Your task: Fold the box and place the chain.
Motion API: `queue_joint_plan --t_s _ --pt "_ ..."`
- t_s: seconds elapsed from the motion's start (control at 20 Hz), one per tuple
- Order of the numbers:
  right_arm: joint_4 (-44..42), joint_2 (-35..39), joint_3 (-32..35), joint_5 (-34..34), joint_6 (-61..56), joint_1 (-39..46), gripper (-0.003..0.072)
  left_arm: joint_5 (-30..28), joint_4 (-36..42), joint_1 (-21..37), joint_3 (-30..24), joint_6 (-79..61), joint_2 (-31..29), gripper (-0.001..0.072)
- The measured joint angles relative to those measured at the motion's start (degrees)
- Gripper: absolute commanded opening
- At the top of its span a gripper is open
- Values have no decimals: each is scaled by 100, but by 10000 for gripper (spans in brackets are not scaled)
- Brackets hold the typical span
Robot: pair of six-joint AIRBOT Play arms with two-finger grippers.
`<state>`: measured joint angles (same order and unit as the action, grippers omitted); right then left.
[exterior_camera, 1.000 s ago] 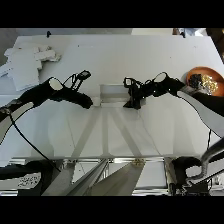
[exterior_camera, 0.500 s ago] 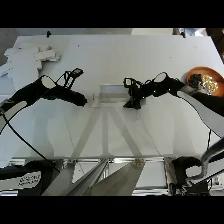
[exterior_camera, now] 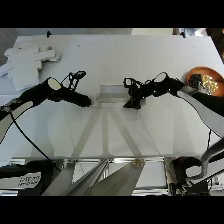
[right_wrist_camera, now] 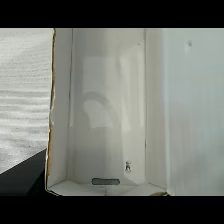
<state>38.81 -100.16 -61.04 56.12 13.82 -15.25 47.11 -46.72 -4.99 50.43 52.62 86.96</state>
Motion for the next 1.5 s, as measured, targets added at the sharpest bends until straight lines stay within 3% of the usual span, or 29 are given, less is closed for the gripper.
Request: queue_joint_plan --t_s 0.2,0.35,0.4,0.5,1.1,1.2,1.5 --pt "0 0 0 0 0 0 398 -20 90 92 4 -11 -219 52" --pt "0 0 0 2 0 0 398 -31 175 149 2 -13 -308 181" --pt "0 0 0 2 0 0 398 -11 203 160 2 -28 -323 182" --pt "0 0 0 2 0 0 398 22 341 168 2 -144 -345 284" --pt "0 0 0 2 0 0 398 339 1438 179 -13 -1062 -214 302" --pt "2 0 0 2 2 0 398 433 1569 179 -15 -1211 -90 399" --pt "4 0 0 2 9 0 398 581 1965 181 -20 -1733 90 394"
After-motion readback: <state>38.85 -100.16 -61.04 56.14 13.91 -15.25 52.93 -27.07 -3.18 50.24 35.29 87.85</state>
